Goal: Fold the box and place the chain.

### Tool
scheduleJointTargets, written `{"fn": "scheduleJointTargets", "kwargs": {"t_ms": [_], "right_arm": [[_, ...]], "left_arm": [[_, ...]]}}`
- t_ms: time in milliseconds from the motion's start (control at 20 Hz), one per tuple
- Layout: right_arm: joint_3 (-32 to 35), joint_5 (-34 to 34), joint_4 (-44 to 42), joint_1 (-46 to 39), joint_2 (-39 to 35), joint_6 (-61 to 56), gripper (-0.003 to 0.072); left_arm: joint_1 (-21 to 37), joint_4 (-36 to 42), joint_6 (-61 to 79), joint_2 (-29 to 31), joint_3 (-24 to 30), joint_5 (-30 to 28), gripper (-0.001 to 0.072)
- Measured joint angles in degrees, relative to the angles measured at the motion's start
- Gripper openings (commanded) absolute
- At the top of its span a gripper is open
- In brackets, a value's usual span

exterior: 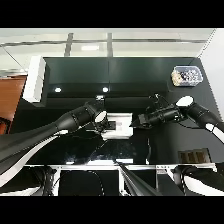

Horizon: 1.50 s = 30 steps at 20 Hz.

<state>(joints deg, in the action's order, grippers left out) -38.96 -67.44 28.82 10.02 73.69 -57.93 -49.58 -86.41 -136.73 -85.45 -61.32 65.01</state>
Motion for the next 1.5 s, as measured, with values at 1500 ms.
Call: {"fn": "scheduleJointTargets", "kwargs": {"t_ms": [1500], "right_arm": [[-13.9, 9.6, 51.6, 32.0, 5.4, -63.4, 0.0297]], "left_arm": [[0.0, 0.1, 0.0, 0.0, 0.0, 0.0, 0.0025]]}}
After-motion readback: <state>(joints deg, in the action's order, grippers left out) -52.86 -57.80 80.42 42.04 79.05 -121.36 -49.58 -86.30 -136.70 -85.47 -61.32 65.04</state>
